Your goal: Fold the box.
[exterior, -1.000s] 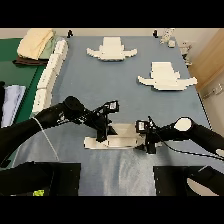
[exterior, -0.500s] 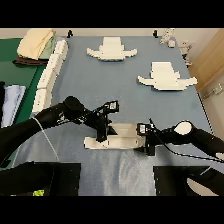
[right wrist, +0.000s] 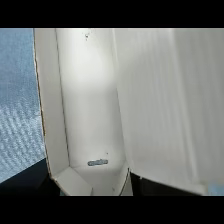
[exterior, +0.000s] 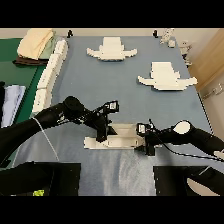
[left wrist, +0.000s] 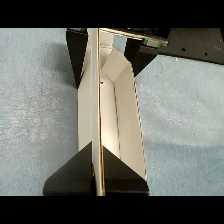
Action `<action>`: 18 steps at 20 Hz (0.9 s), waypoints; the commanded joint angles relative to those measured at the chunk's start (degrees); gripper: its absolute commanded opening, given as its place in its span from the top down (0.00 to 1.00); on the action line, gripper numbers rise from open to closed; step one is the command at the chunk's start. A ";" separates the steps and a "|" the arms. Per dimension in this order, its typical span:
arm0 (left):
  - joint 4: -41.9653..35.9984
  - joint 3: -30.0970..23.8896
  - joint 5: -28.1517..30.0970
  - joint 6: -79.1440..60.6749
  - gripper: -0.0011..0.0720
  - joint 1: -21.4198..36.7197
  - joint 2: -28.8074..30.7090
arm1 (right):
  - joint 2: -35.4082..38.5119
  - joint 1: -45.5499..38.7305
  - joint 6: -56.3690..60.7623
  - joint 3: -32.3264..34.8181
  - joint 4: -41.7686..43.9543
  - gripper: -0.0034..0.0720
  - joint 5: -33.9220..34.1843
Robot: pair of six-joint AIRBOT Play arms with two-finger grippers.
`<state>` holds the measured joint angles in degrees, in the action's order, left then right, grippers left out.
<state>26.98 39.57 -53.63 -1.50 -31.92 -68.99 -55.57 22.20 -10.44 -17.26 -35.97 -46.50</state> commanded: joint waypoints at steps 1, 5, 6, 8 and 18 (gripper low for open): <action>0.00 0.07 0.04 -0.02 0.96 -0.02 -0.02 | -0.07 0.07 -0.11 -0.04 -0.02 0.31 -0.33; 0.02 0.07 0.04 0.00 0.96 -0.02 -0.02 | -0.07 0.07 -0.11 -0.04 0.00 0.31 0.50; 0.00 0.07 0.04 0.00 0.96 -0.02 -0.02 | -0.07 0.07 -0.09 -0.04 0.00 0.31 0.50; 0.00 0.07 0.04 0.00 0.96 -0.02 -0.02 | -0.07 0.07 -0.09 -0.04 0.00 0.31 0.50; -0.39 0.07 0.07 0.00 0.96 -0.02 -0.02 | -0.07 0.07 -0.11 -0.04 -0.02 0.31 0.50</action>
